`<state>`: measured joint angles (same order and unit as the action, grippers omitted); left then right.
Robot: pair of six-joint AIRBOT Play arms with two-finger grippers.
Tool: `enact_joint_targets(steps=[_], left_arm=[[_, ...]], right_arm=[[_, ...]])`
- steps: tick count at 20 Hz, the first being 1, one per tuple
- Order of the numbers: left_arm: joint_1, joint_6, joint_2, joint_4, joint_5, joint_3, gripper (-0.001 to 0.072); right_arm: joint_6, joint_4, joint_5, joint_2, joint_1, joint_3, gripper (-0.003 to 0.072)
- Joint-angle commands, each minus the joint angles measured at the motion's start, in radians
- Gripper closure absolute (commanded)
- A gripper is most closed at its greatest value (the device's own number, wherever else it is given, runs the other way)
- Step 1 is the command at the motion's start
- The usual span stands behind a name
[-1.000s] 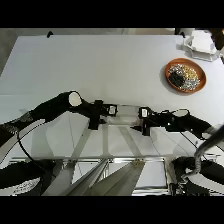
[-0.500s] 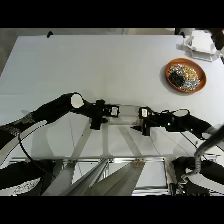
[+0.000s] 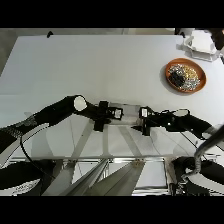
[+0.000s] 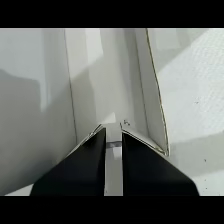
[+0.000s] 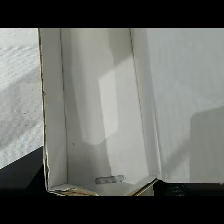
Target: Fold the box and place the chain.
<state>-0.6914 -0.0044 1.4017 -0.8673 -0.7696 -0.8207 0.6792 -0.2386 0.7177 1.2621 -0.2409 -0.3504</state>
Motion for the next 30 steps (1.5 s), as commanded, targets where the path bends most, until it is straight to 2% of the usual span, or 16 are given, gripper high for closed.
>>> enact_joint_targets(steps=[1,2,4,6,8,9,16,18,20,22,24,26,27,29,30], left_arm=[[-0.01,-0.004,0.009,0.006,0.003,0.0,0.0567],[-0.01,-0.008,0.018,0.006,0.003,0.0,0.0497],[-0.013,-0.051,0.031,0.002,0.007,0.0,0.0475],[-0.013,-0.076,0.032,0.003,0.015,0.0,0.0337],[-0.013,-0.076,0.032,0.003,0.03,0.0,0.0274],[-0.015,-0.076,0.032,0.003,0.04,0.0,0.019],[-0.04,-0.077,0.032,0.019,0.084,0.0,0.0175],[-0.046,-0.143,0.032,0.021,0.105,0.0,0.0175],[-0.046,-0.234,0.031,0.012,0.139,0.0,0.0182],[-0.046,-0.294,0.029,-0.01,0.141,0.0,0.0262],[-0.044,-0.333,0.025,-0.032,0.114,0.0,0.038],[-0.035,-0.378,0.006,-0.051,0.078,0.0,0.0462],[-0.029,-0.416,-0.012,-0.063,0.064,0.0,0.0482],[-0.014,-0.576,-0.072,-0.107,0.048,0.0,0.0573],[-0.001,-0.667,-0.112,-0.131,0.025,0.0,0.0577]], right_arm=[[0.0,0.0,0.0,-0.001,-0.001,0.0,0.025],[0.0,0.0,0.0,-0.001,-0.001,0.0,0.025],[0.0,0.0,0.0,-0.001,-0.001,0.0,0.025],[0.0,0.0,0.0,-0.001,-0.001,0.0,0.025],[0.0,0.0,0.0,-0.001,-0.001,0.0,0.025],[0.0,0.0,0.0,-0.001,-0.001,0.0,0.025],[0.0,0.0,0.0,-0.001,-0.001,0.0,0.025],[0.0,0.0,0.0,-0.001,-0.001,0.0,0.025],[0.0,0.0,0.0,-0.001,-0.001,0.0,0.025],[0.0,0.0,0.0,-0.001,-0.001,0.0,0.025],[0.0,0.0,0.0,-0.001,-0.001,0.0,0.025],[0.0,0.0,0.0,-0.001,-0.001,0.0,0.025],[0.0,0.0,0.0,-0.001,-0.001,0.0,0.025],[0.0,0.0,0.0,-0.001,-0.001,0.0,0.025],[0.0,0.0,0.0,-0.001,-0.001,0.0,0.025]])
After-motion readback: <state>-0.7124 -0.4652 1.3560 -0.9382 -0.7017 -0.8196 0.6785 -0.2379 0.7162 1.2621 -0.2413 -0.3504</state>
